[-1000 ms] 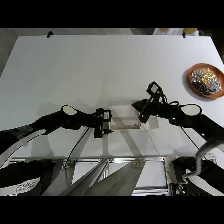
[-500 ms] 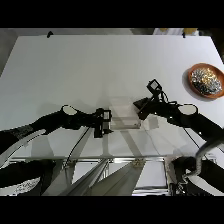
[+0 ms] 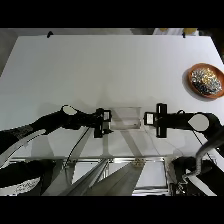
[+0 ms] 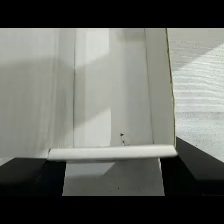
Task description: Fold the box and place the chain.
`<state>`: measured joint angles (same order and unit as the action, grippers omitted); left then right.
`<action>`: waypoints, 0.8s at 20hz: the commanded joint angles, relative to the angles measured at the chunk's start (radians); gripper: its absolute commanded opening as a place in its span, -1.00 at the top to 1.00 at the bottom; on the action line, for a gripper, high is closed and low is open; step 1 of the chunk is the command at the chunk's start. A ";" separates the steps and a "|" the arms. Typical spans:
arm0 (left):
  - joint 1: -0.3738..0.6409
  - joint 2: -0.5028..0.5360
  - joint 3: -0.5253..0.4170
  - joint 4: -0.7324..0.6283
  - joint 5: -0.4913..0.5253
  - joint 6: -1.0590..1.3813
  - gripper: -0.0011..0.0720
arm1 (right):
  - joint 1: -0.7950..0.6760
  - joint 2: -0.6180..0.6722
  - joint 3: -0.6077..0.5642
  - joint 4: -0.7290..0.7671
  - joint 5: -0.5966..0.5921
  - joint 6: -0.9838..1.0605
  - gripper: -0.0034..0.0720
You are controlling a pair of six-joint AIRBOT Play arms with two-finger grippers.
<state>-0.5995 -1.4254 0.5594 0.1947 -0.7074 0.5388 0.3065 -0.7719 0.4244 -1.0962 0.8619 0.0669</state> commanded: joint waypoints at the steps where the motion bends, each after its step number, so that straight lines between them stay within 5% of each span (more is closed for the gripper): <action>1: 0.000 0.000 0.000 0.000 0.000 0.000 0.61 | 0.001 -0.022 -0.023 -0.098 0.035 -0.061 0.71; 9: 0.001 0.000 0.000 0.000 0.000 0.000 0.61 | 0.001 -0.279 -0.035 0.329 -0.099 -0.352 0.71; 16: 0.001 0.000 0.000 0.000 0.000 0.000 0.61 | -0.049 -0.274 -0.035 0.362 -0.054 -0.386 0.51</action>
<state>-0.5995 -1.4254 0.5594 0.1944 -0.7074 0.5381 0.2874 -1.0451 0.3901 -0.7589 0.7597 -0.2985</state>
